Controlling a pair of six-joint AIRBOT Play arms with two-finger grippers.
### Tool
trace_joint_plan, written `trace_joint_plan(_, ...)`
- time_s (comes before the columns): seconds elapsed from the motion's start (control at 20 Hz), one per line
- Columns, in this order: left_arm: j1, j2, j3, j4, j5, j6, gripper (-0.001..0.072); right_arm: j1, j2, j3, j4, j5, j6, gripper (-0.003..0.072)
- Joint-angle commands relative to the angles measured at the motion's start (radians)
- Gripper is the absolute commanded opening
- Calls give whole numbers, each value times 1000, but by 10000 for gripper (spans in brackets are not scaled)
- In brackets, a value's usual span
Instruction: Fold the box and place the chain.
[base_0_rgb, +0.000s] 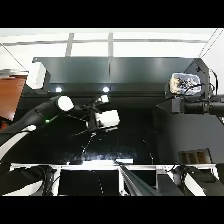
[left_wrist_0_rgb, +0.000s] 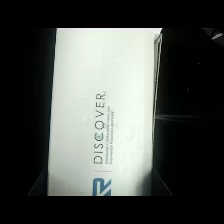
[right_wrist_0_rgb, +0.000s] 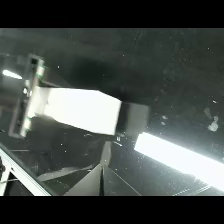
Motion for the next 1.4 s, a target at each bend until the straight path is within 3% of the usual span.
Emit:
trace_joint_plan(0.0, 130, 73, -4, 191, -156, -258, 331, 0, 0, 0, 0, 0, -19, 18)
trace_joint_plan(0.3, 515, 219, -36, 299, -273, -378, 332, 0, 0, 0, 0, -1, -75, 18)
trace_joint_plan(0.5, 851, 283, -57, 265, -278, -383, 333, 1, 0, -6, 1, -8, -101, 18)
trace_joint_plan(0.65, 1034, 281, -58, 173, -234, -356, 352, 1, 0, -31, 1, -37, -109, 18)
trace_joint_plan(0.75, 1078, 277, -58, 150, -141, -305, 352, 2, 0, -37, 1, -56, -110, 18)
trace_joint_plan(1.0, 1076, 185, -57, 150, 97, -278, 354, 41, 0, -37, 2, -137, -110, 19)
trace_joint_plan(1.15, 1076, 119, -51, 126, 172, -204, 359, 63, 0, -37, 1, -144, -110, 19)
trace_joint_plan(1.35, 1075, 23, -28, -97, 190, -1, 359, 68, 0, -37, 2, -169, -109, 18)
